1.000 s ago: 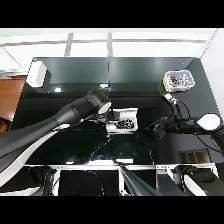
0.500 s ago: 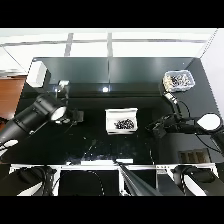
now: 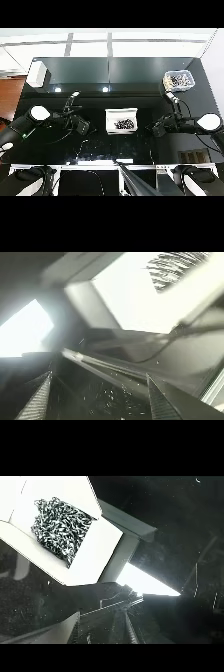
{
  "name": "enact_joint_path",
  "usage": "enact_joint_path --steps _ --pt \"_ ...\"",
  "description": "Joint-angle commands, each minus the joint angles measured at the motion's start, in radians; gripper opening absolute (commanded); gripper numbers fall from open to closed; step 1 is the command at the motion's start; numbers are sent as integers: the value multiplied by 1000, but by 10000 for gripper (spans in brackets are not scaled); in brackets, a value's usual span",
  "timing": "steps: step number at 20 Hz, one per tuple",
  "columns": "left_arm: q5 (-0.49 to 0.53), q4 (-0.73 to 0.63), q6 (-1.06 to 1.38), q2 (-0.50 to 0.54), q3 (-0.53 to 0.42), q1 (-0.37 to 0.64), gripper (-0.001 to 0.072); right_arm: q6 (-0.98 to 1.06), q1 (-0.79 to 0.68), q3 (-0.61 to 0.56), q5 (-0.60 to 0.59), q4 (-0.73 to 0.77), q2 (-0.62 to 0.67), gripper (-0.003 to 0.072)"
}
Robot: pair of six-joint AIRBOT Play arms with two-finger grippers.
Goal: Fold the box and place the chain.
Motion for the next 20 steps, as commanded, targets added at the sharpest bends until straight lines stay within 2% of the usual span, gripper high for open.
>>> enact_joint_path --steps 1,3,5,9,14,20 --pt "2 -109 586 -2 -12 12 714 27 0 0 0 0 0 336" --pt "6 -102 788 -2 -12 -4 714 43 0 0 0 0 0 336" --pt "31 -110 853 -26 -3 -14 713 55 0 0 0 2 0 336" --pt "21 -145 989 -157 44 -40 714 54 0 0 -1 7 0 336" --pt "34 -198 990 -285 102 -92 714 55 0 0 0 8 0 336" --pt "51 -219 982 -337 156 -98 714 55 0 0 2 8 0 337"
